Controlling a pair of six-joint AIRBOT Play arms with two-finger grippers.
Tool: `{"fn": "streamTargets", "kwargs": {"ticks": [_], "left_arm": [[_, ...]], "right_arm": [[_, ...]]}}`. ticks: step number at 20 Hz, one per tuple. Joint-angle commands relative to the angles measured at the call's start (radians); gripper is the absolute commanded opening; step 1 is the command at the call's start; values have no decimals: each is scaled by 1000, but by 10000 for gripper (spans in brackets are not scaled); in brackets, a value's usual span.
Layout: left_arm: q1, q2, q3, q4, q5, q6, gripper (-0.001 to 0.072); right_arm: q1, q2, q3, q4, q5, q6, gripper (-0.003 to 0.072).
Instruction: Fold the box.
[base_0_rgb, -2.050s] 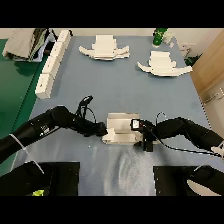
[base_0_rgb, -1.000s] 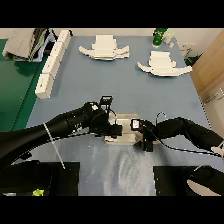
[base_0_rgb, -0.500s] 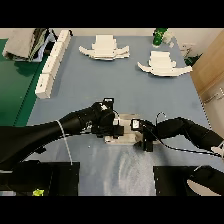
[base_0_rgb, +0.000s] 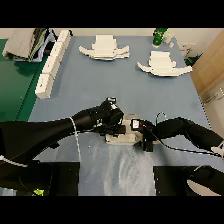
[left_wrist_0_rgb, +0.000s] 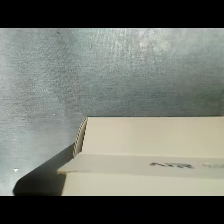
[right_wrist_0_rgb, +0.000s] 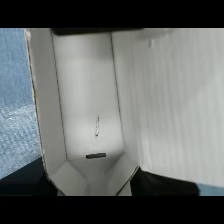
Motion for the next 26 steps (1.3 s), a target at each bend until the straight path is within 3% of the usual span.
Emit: {"fn": "streamTargets", "kwargs": {"ticks": [1, 12, 13, 14, 22, 23, 24, 26], "left_arm": [[-5, -7, 9, 14, -10, -34, 308], [-25, -37, 9, 23, -26, -115, 307], [-25, -36, 9, 25, -26, -115, 197], [-24, -36, 9, 26, -27, -112, 15], [-25, -36, 11, 24, -36, -133, 20], [-25, -36, 16, 25, -44, -124, 251], [-24, -35, 22, 25, -55, -124, 583], [-18, -31, 40, 33, -100, -121, 617]], "right_arm": [[0, 0, 0, 0, 0, 0, 503], [0, 0, 0, 0, 0, 0, 503], [0, 0, 0, 0, 0, 0, 503], [0, 0, 0, 0, 0, 0, 503], [0, 0, 0, 0, 0, 0, 503], [0, 0, 0, 0, 0, 0, 503], [0, 0, 0, 0, 0, 0, 503], [0, 0, 0, 0, 0, 0, 503]]}}
